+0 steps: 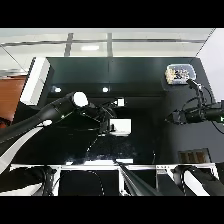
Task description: Fold the box and place the chain.
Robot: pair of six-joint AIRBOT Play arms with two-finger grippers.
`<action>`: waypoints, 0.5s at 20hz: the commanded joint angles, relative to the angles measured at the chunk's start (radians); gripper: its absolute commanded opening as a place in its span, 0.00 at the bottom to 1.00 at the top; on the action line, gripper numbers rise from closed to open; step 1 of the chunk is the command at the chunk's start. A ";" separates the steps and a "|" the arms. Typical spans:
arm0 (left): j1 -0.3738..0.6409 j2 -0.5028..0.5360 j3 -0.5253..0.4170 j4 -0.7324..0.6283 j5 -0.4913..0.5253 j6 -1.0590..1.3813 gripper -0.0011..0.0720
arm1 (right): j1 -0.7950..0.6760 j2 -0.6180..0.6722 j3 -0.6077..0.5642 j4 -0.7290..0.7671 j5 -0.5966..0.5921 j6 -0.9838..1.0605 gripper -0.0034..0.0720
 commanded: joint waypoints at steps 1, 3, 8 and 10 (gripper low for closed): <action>-0.029 -0.015 0.030 0.080 0.004 -0.068 0.99 | 0.000 0.001 0.000 0.000 0.005 0.000 0.06; -0.045 -0.025 0.030 0.093 -0.005 -0.087 0.99 | 0.000 0.001 0.000 0.000 0.007 0.000 0.06; -0.073 -0.062 0.030 0.132 0.033 -0.122 0.99 | 0.000 0.001 0.000 0.000 0.007 0.000 0.06; -0.099 -0.066 0.031 0.167 0.083 -0.133 0.97 | 0.000 0.001 0.000 0.000 0.007 0.000 0.06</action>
